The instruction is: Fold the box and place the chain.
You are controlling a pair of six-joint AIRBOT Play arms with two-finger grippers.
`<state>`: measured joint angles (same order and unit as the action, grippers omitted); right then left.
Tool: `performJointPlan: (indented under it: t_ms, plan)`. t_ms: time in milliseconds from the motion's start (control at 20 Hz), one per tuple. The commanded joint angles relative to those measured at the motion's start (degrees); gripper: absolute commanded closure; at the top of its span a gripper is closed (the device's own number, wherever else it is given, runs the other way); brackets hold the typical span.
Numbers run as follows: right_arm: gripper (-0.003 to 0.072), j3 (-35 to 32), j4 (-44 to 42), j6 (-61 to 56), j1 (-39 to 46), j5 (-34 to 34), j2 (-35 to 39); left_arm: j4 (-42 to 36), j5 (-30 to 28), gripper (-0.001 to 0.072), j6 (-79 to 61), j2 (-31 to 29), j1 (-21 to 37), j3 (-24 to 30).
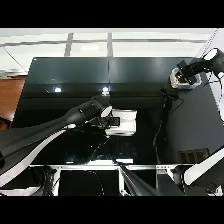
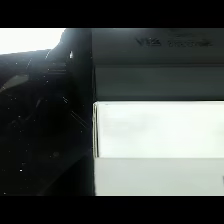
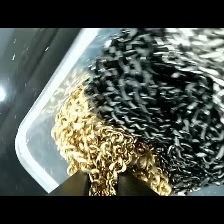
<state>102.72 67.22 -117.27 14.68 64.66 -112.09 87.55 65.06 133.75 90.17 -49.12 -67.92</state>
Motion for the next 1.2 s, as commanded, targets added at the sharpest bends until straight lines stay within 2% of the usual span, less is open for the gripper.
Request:
performJointPlan:
  t_ms: [0, 150, 300, 500, 700, 950, 1150]
  plan:
    - [0.0669, 0.0, -1.2, 12.0, 0.4, 5.1, 2.8, 0.0, -0.2, 0.0682, 0.0, 0.0, 0.0, 0.0]
    - [0.0669, 0.0, 1.7, 21.9, 0.2, 9.0, 11.6, 0.0, 0.0, 0.0682, 0.0, 0.0, 0.0, 0.0]
    - [0.0670, 0.0, 2.0, 29.6, 0.2, 15.2, 23.5, 0.0, -0.2, 0.0682, 0.0, 0.0, 0.0, 0.0]
    - [0.0669, -2.8, -1.5, 29.9, 0.3, 16.2, 39.5, 0.0, -0.3, 0.0682, 0.0, 0.0, 0.0, 0.0]
    - [0.0669, -2.8, -7.7, 30.1, -0.7, 16.9, 51.1, 0.0, -0.3, 0.0683, 0.0, 0.0, 0.0, 0.0]
    - [0.0669, -2.8, -8.2, 30.1, -8.4, 21.7, 59.5, 0.0, -0.3, 0.0682, 0.0, 0.0, 0.0, 0.0]
    - [0.0669, -2.8, -17.2, 30.1, -14.6, 26.3, 60.5, 0.0, -0.3, 0.0682, 0.0, 0.0, 0.0, 0.0]
